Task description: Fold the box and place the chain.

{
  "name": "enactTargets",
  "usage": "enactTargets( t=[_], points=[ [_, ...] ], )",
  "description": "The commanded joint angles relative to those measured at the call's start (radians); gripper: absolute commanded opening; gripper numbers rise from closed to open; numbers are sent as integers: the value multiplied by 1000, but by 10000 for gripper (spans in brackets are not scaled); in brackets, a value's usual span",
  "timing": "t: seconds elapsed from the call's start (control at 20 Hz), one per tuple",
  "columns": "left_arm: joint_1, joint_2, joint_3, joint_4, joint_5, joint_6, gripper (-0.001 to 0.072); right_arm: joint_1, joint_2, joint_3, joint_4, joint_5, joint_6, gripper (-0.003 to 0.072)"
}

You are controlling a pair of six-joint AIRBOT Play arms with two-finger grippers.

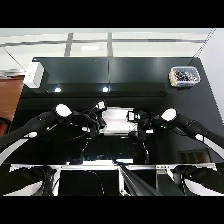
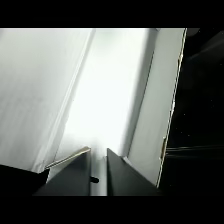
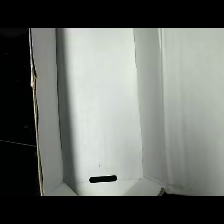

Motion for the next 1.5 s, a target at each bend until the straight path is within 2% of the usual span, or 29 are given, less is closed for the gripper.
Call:
enactTargets(
  t=[0.0,0.05,0.1,0.2,0.25,0.3,0.35,0.4,0.45,0.5,0.65,0.75,0.95,1.1,1.2,1.25,1.35,1.45],
  points=[
    [-1,-8,1,13,-32,0,78,1,-1,-1,0,0,0,60],
    [-1,-9,1,4,-28,0,280,1,-1,-1,0,0,0,60],
    [-1,-10,1,2,-24,0,362,1,-1,-1,0,0,0,60],
    [-1,-10,1,8,-24,1,339,1,-1,-1,0,0,0,60],
    [-1,-10,1,10,-25,2,234,1,-1,-1,0,0,0,60],
    [-1,-10,1,10,-24,2,276,1,-1,-1,0,0,0,60],
    [-1,-10,1,10,-25,1,378,1,-1,-1,0,0,0,60],
    [0,-9,2,11,-28,1,326,1,-1,-1,0,0,0,60],
    [2,-6,8,32,-36,1,84,1,-1,-1,0,0,0,60],
    [6,-1,23,71,-72,-20,29,1,-1,-1,0,0,0,60],
    [85,52,61,103,-203,-306,28,1,-1,-1,0,0,0,60],
    [172,125,63,159,-267,-323,27,1,-1,-1,0,0,0,60],
    [403,274,63,289,-257,-591,28,1,-1,-1,0,0,0,60],
    [622,298,53,410,-287,-1080,29,1,-1,-1,0,0,0,60],
    [731,268,-2,374,-346,-1204,29,1,-1,-1,0,0,0,60],
    [774,227,-29,329,-416,-1208,29,1,-1,-1,0,0,0,60],
    [821,136,-79,176,-475,-1102,29,1,-1,-1,0,0,0,60],
    [832,65,-134,-2,-462,-1012,28,1,-1,-1,0,0,0,60]
  ],
)
